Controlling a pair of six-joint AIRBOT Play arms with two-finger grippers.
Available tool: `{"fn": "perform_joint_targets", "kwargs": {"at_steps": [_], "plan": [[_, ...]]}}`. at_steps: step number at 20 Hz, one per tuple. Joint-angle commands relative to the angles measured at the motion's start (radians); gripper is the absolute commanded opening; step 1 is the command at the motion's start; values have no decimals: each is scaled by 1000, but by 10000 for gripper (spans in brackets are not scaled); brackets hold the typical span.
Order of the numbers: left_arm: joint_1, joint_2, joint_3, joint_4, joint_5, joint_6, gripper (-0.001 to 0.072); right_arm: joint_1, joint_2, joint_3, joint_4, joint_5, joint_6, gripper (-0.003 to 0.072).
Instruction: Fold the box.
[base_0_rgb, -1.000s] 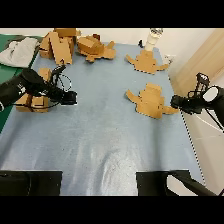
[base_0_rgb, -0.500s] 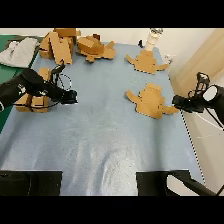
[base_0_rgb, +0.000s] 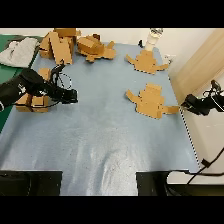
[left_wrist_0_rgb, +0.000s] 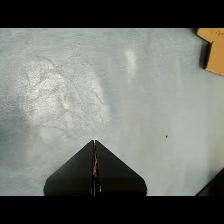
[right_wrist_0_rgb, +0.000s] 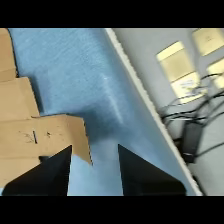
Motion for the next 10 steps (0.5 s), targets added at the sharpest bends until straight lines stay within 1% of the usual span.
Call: {"fn": "perform_joint_targets", "kwargs": {"at_steps": [1,2,5,7,8,10], "plan": [[0,0,0,-42,-4,4,15,-63,-138,22,299,66,-217,458],[0,0,0,-42,-5,4,15,-56,-163,22,316,84,-233,458],[0,0,0,-43,-5,4,14,-39,-204,22,325,74,-250,458],[0,0,0,-43,-4,3,15,-24,-220,22,331,79,-254,410],[0,0,0,-53,-5,2,14,-15,-232,22,333,100,-253,374],[0,0,0,-109,-8,11,15,7,-256,22,337,135,-253,365]]}}
